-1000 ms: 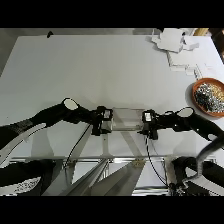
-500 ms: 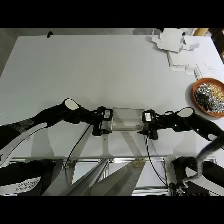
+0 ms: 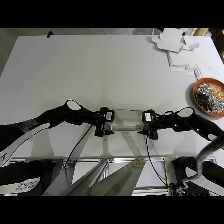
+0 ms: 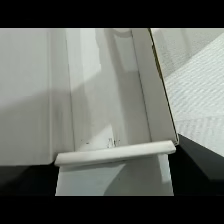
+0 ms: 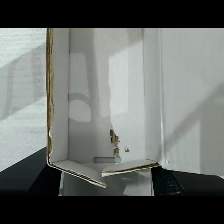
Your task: Fold the box and place the chain.
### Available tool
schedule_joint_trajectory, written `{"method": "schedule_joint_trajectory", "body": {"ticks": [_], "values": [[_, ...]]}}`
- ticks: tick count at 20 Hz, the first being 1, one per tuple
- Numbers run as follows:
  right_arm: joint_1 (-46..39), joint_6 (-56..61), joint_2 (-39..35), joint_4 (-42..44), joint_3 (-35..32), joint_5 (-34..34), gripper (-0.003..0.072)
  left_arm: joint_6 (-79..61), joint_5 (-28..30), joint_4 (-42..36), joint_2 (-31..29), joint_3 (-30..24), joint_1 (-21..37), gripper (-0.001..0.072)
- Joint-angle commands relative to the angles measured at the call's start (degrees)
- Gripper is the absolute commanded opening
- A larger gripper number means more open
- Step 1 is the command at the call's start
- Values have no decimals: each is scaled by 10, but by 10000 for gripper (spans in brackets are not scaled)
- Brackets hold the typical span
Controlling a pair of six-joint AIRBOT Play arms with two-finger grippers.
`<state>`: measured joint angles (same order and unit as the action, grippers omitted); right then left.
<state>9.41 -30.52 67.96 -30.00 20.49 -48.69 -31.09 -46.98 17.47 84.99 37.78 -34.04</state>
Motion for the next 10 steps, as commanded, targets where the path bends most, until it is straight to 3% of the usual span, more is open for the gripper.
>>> {"method": "schedule_joint_trajectory", "body": {"ticks": [1,10], "values": [[0,0,0,0,0,0,399,1,0,-5,8,0,-3,686],[0,0,0,0,0,0,399,14,-10,3,8,0,-2,673]]}}
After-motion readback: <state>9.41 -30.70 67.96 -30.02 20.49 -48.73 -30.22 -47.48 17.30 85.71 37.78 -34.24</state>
